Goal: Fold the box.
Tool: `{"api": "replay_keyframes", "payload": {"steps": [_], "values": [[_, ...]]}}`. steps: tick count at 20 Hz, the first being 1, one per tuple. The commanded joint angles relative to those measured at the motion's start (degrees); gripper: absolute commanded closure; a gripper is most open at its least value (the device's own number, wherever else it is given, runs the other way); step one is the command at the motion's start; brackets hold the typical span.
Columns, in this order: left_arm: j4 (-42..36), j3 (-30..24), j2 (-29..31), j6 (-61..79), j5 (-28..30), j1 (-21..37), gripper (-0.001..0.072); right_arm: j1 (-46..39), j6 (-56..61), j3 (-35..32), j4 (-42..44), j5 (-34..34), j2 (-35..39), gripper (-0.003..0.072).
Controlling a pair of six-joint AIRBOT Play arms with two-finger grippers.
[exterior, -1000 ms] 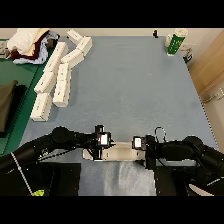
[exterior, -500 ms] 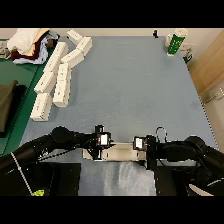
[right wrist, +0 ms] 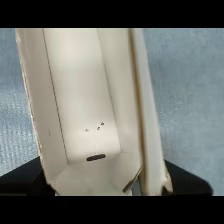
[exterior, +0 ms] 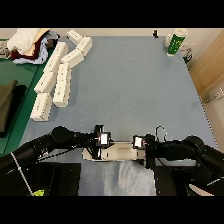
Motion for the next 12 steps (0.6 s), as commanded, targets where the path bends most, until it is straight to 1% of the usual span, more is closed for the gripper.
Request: {"api": "replay_keyframes", "payload": {"steps": [1, 2, 4, 12], "values": [[-0.1, 0.0, 0.0, 0.0, -0.3, 0.0, 0.0694, 0.2, -2.2, 0.0, 1.5, 0.4, -2.7, 0.0013], [-0.1, 0.0, 0.0, 0.0, -0.2, 0.0, 0.0694, 0.2, -2.2, 0.0, 1.5, 0.4, -2.9, 0.0013], [-0.1, 0.0, 0.0, 0.0, -0.2, 0.0, 0.0694, 0.2, -2.2, 0.0, 1.3, 0.0, -2.9, 0.0121], [-0.1, 0.0, 0.0, 0.0, -0.2, 0.0, 0.0694, 0.1, -2.2, 0.0, 0.6, 0.3, -2.9, 0.0121]]}}
